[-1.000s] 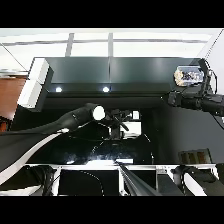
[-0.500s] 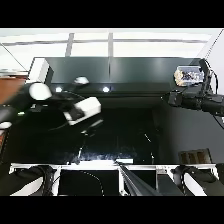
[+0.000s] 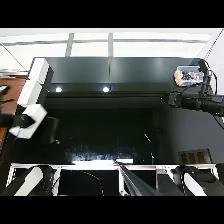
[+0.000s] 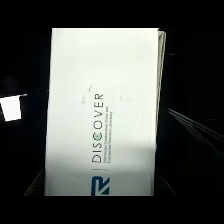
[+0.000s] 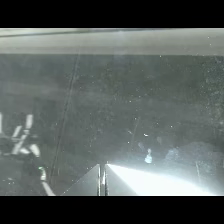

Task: Fold the box and place the chain.

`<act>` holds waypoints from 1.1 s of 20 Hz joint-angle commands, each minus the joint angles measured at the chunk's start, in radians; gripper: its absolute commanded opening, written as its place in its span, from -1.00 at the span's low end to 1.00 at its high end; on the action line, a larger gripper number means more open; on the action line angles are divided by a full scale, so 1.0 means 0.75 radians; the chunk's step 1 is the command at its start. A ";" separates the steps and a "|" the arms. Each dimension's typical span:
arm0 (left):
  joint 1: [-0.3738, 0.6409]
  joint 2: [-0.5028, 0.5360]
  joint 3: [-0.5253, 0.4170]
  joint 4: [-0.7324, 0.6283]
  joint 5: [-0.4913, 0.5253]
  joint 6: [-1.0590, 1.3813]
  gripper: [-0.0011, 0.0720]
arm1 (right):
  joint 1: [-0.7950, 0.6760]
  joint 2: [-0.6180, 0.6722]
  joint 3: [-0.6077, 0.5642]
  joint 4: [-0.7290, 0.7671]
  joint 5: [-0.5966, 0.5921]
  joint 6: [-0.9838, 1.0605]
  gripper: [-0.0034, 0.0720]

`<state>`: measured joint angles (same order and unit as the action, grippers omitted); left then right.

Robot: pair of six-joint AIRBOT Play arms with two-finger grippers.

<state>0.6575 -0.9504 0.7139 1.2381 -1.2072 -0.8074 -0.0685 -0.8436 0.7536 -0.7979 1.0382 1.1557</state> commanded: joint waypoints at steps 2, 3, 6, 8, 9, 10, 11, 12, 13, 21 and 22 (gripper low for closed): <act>0.418 -0.054 -0.010 -0.063 0.177 0.176 -0.17 | 0.000 0.001 0.000 -0.003 -0.010 -0.001 -0.78; 0.427 -0.071 -0.010 -0.112 0.228 0.252 -0.17 | 0.000 0.001 0.000 -0.005 -0.013 -0.001 -0.78; 0.345 -0.132 -0.010 -0.207 0.363 0.475 -0.17 | 0.000 0.000 0.000 -0.010 -0.015 0.001 -0.79; 0.276 -0.176 -0.010 -0.212 0.461 0.474 -0.17 | 0.000 -0.001 0.000 -0.010 -0.015 0.005 -0.78; 0.249 -0.197 -0.010 -0.211 0.479 0.474 -0.17 | 0.000 -0.001 0.000 -0.010 -0.015 0.015 -0.78; 0.225 -0.219 -0.009 -0.211 0.484 0.474 -0.17 | 0.000 -0.001 0.000 -0.010 -0.015 0.021 -0.79; 0.210 -0.243 -0.009 -0.211 0.485 0.474 -0.17 | 0.000 -0.001 0.000 -0.010 -0.014 0.022 -0.78; 0.200 -0.264 -0.010 -0.218 0.485 0.474 -0.17 | 0.000 -0.001 0.000 -0.010 -0.014 0.025 -0.78; 0.190 -0.285 -0.010 -0.252 0.482 0.474 -0.17 | 0.000 -0.001 0.000 -0.010 -0.014 0.025 -0.78; 0.170 -0.139 0.127 -0.263 0.303 0.328 0.97 | 0.000 -0.001 0.000 -0.009 -0.009 0.025 -0.78; 0.171 -0.098 0.164 -0.309 0.247 0.327 0.97 | 0.000 -0.001 0.000 -0.008 -0.009 0.025 -0.78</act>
<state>0.7883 -1.0855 0.7795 1.0500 -0.9092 -0.5354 -0.0685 -0.8436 0.7536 -0.8047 1.0306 1.1744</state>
